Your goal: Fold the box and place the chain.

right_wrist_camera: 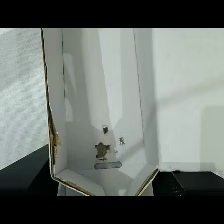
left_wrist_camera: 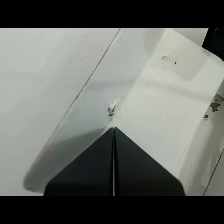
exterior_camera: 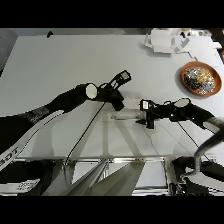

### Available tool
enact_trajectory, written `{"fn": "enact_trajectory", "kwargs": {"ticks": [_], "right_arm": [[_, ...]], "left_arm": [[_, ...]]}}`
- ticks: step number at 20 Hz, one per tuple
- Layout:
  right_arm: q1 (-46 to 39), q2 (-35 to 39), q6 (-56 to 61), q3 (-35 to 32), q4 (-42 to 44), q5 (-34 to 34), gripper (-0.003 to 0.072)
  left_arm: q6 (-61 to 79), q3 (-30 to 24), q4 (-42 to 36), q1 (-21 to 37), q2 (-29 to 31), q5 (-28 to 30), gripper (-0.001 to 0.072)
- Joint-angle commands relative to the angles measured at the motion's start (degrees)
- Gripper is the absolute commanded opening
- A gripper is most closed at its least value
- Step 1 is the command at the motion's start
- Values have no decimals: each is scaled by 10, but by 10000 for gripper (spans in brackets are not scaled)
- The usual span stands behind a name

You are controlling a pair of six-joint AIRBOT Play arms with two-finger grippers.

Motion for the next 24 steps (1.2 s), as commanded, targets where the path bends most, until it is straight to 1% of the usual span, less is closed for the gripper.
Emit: {"fn": "enact_trajectory", "kwargs": {"ticks": [1, 3, 6, 8, 9, 10, 11, 12, 15, 17, 18, 20, 21, 22, 24], "right_arm": [[0, 0, 0, 0, 0, 0, 295], [0, 1, 0, 0, 0, 0, 295], [0, 1, 0, 0, 0, 0, 295], [0, 1, 0, 0, 0, 0, 295], [0, 1, 0, 0, 0, 0, 295], [0, 1, 0, 0, 0, 0, 295], [0, 1, 0, 0, 0, 0, 295], [0, 1, 0, 0, 0, 0, 295], [0, 1, 0, 0, 0, 0, 295], [0, 1, 0, 0, 0, 0, 295], [0, 1, 0, 0, 0, 0, 295], [0, 1, 0, 0, 0, 0, 295], [0, 1, 0, 0, 0, 0, 295], [0, 1, 0, 0, 0, 0, 295], [0, 1, 0, 0, 0, 0, 295]], "left_arm": [[-7, 0, 43, 16, 38, -48, 9], [-7, 0, 110, 32, 82, -126, 8], [36, 0, 185, 46, 126, -274, 11], [90, 0, 195, 47, 128, -343, 22], [113, 0, 194, 47, 126, -360, 66], [135, 0, 185, 47, 122, -366, 160], [154, 0, 178, 47, 118, -363, 230], [180, 0, 177, 47, 114, -357, 272], [254, 0, 158, 49, 96, -326, 277], [264, 0, 157, 50, 77, -313, 280], [264, 0, 155, 50, 66, -306, 297], [264, 0, 154, 50, 46, -287, 372], [264, 0, 154, 50, 38, -272, 392], [266, 0, 154, 50, 31, -259, 392], [292, -7, 143, 53, 22, -252, 391]]}}
